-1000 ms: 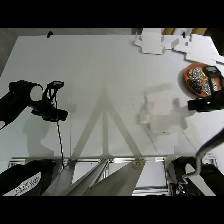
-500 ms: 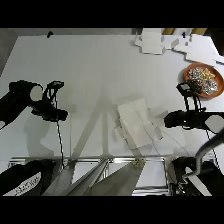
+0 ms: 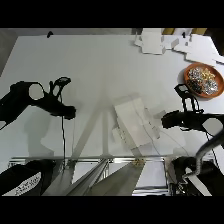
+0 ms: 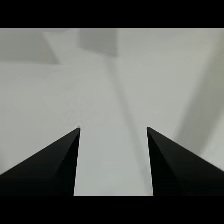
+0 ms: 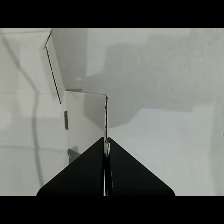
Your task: Fold the box and place the chain.
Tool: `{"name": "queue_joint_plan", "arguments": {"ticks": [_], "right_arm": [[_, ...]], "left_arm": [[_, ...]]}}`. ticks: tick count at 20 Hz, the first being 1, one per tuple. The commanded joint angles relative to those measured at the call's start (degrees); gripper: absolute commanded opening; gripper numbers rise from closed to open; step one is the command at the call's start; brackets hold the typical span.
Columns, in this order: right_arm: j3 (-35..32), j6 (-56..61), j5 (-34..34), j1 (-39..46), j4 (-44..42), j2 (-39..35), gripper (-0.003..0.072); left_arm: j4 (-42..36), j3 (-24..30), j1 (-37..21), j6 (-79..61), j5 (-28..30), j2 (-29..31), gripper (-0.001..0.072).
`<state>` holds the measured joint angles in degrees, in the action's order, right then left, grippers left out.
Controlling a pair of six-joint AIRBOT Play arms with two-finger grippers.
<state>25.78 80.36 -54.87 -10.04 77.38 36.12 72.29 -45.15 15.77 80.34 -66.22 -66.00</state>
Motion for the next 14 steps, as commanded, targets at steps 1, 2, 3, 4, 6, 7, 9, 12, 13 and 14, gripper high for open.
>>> {"name": "queue_joint_plan", "arguments": {"ticks": [1, 2, 3, 4, 6, 7, 9, 12, 13, 14], "right_arm": [[-0.1, -2.8, 2.4, -0.1, -1.3, 0.0, 0.0013], [-0.1, -4.2, 4.0, -0.1, -2.8, 0.0, 0.0013], [-0.1, -5.1, 5.2, -0.1, -4.4, 0.0, 0.0013], [-0.1, -6.3, 5.9, -0.1, -6.1, 0.0, 0.0013], [-0.1, -7.0, 6.2, -0.1, -7.4, 0.0, 0.0013], [-0.1, -7.1, 6.1, -0.1, -7.4, 0.0, 0.0013], [-0.1, -7.4, 6.0, -0.1, -7.4, 0.0, 0.0013], [-0.1, -7.4, 6.0, -0.1, -7.4, 0.0, 0.0013], [-0.1, -7.4, 6.0, -0.1, -7.5, 0.0, 0.0013], [-0.1, -7.4, 6.0, -0.1, -7.5, 0.0, 0.0013]], "left_arm": [[-35.3, 0.0, 0.0, -25.7, 9.5, -3.1, 0.0457], [-44.0, 0.0, 0.0, -32.4, 8.8, -5.4, 0.0458], [-49.6, 0.0, 0.1, -37.0, 7.9, -7.6, 0.0458], [-53.3, 0.0, 0.1, -40.7, 7.3, -10.2, 0.0458], [-55.9, 0.0, 0.3, -44.0, 6.8, -15.0, 0.0508], [-56.1, 0.0, 0.9, -45.2, 6.4, -17.2, 0.0515], [-56.0, -1.5, 2.7, -47.6, 5.5, -21.9, 0.0520], [-56.0, -6.3, 5.5, -47.9, 4.7, -27.9, 0.0563], [-56.0, -7.8, 6.3, -47.9, 4.4, -29.4, 0.0572], [-55.9, -9.3, 7.2, -47.9, 3.9, -30.8, 0.0572]]}}
